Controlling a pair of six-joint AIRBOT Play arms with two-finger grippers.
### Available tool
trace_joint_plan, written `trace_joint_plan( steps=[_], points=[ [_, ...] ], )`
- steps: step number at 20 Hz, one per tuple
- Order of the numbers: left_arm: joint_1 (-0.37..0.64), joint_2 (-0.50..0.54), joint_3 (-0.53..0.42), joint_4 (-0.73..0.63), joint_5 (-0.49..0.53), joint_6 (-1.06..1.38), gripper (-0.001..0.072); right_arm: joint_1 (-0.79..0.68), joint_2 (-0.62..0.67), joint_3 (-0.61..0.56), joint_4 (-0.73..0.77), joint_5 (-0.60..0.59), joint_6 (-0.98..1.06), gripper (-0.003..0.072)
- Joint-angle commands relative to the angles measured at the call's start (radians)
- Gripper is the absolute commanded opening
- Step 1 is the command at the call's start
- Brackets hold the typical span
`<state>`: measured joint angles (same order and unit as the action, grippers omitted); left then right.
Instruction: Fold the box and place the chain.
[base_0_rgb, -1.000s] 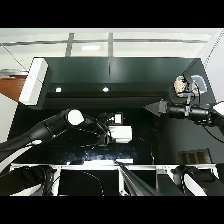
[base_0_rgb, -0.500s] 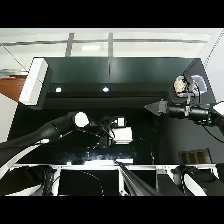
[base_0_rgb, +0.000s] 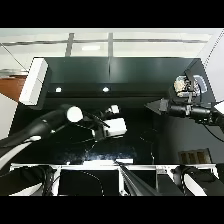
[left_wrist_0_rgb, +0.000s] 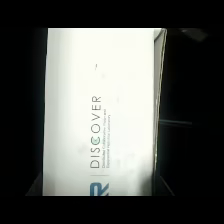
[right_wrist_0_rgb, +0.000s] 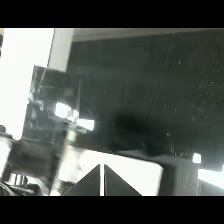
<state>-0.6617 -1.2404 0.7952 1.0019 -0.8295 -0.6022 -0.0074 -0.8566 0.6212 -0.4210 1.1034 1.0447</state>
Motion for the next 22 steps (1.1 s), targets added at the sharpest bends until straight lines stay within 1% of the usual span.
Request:
trace_joint_plan(
  steps=[1,3,5,7,9,10,12,14,16,17,20,22],
  points=[
    [0.163,0.136,0.006,0.18,-0.132,-0.16,0.0277,-0.03,0.0,0.01,0.001,0.003,-0.002,0.0043],
    [0.311,0.221,0.0,0.233,-0.212,-0.203,0.0277,-0.044,0.0,0.01,-0.002,0.005,-0.021,0.0042],
    [0.505,0.299,-0.033,0.248,-0.257,-0.267,0.0278,-0.044,0.0,0.01,-0.002,0.003,-0.035,0.0043],
    [0.731,0.364,-0.081,0.247,-0.29,-0.271,0.0278,-0.044,0.0,0.01,-0.002,0.003,-0.044,0.0043],
    [0.957,0.4,-0.126,0.247,-0.27,-0.27,0.0279,-0.043,0.0,0.009,-0.003,0.003,-0.068,0.0043],
    [1.062,0.398,-0.129,0.251,-0.27,-0.261,0.0278,-0.043,0.0,0.009,-0.003,0.002,-0.077,0.0042],
    [1.233,0.397,-0.127,0.272,-0.245,-0.232,0.0278,-0.043,0.0,0.009,-0.003,-0.005,-0.077,0.0042],
    [1.378,0.395,-0.127,0.277,-0.183,-0.232,0.0278,-0.043,0.0,0.009,-0.013,-0.004,-0.077,0.0042],
    [1.468,0.365,-0.127,0.272,-0.103,-0.223,0.0282,-0.043,0.0,0.009,-0.027,0.002,-0.076,0.0042],
    [1.484,0.33,-0.127,0.259,-0.07,-0.177,0.0298,-0.043,0.0,0.009,-0.026,0.001,-0.076,0.0042],
    [1.461,0.205,-0.122,0.178,-0.052,-0.041,0.0297,-0.043,0.0,0.009,-0.026,-0.003,-0.064,0.0042],
    [1.439,0.142,-0.111,0.142,-0.024,0.0,0.0297,-0.043,0.0,0.009,-0.026,-0.006,-0.04,0.0042]
  ],
)
